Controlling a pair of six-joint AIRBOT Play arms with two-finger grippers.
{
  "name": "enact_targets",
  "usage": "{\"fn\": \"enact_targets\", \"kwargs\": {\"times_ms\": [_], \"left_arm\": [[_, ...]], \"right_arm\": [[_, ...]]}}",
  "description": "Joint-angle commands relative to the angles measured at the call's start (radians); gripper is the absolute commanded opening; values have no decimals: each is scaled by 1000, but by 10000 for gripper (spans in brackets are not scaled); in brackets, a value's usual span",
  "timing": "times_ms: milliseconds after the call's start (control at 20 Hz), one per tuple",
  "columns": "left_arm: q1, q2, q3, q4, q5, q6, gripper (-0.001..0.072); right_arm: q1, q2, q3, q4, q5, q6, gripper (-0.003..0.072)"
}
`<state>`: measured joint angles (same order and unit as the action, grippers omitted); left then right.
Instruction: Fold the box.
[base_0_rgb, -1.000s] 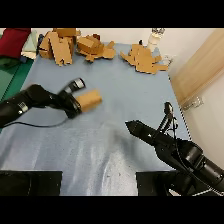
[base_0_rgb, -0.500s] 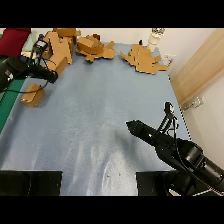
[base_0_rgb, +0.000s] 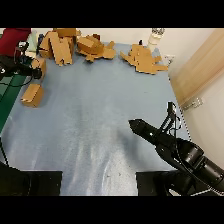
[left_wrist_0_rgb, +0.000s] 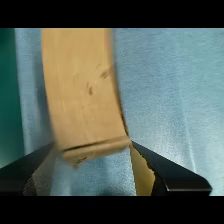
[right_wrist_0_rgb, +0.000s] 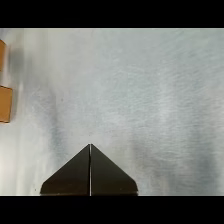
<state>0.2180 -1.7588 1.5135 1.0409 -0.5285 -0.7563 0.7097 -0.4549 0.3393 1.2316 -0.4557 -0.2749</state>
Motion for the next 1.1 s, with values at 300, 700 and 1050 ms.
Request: {"fn": "enact_targets", "kwargs": {"times_ms": [300,700,1050], "left_arm": [[34,15,56,8,-183,-75,693],[-84,166,138,-35,-440,-109,460],[-382,177,117,-45,-718,-261,6]], "right_arm": [[0,-1,1,-64,-10,60,5],[1,-26,9,-49,-7,26,5],[0,-272,209,-50,-155,-208,5]]}}
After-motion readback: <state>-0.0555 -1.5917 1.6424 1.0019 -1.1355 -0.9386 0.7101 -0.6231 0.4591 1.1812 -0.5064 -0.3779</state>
